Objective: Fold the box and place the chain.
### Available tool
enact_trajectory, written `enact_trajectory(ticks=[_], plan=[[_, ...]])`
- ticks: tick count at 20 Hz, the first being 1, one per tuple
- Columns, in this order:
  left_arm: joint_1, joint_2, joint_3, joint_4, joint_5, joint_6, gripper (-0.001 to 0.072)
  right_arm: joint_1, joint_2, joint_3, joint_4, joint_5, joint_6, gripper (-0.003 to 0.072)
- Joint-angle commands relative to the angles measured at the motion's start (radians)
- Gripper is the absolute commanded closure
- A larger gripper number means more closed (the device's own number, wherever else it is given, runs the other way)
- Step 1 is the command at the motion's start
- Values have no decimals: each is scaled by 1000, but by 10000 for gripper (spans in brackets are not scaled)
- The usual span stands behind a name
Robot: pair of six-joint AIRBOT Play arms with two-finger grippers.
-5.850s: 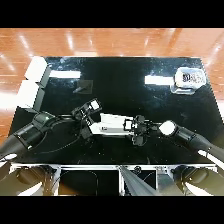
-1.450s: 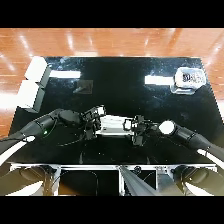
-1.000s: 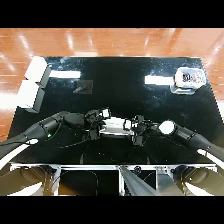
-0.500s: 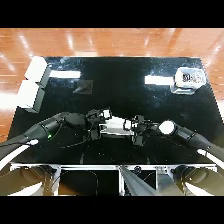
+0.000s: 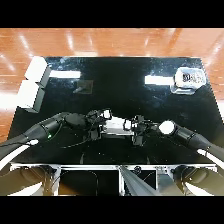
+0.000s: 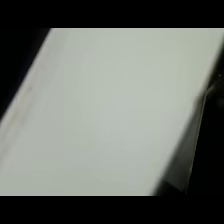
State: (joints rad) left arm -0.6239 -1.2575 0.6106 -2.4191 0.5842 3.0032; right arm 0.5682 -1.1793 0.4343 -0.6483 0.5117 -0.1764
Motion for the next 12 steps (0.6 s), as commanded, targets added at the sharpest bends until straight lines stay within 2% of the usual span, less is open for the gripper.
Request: enact_trajectory(ticks=[1, 2, 3, 4, 5, 6, 9, 12], plan=[[0, 0, 0, -3, 3, 0, 241, 1, 0, 0, 1, 1, 0, 188], [0, 0, 1, -2, 4, 0, 246, 1, 0, 0, 1, 1, 0, 188], [0, 0, 1, -2, 4, 0, 337, 1, 0, 0, 1, 1, 0, 188], [0, 0, 1, -2, 4, 0, 459, 1, 0, 0, 1, 1, 0, 188], [0, 2, 2, -1, 5, -1, 630, 1, 0, 0, 1, 1, 0, 187], [1, 5, 6, -2, 10, -8, 689, 1, 0, 0, 1, 1, 0, 188], [5, 56, 13, 22, 18, -79, 690, 1, 0, 0, 0, 10, -2, 189], [36, 129, 12, 154, 99, -261, 690, 1, 0, 0, -59, 43, -31, 188]])
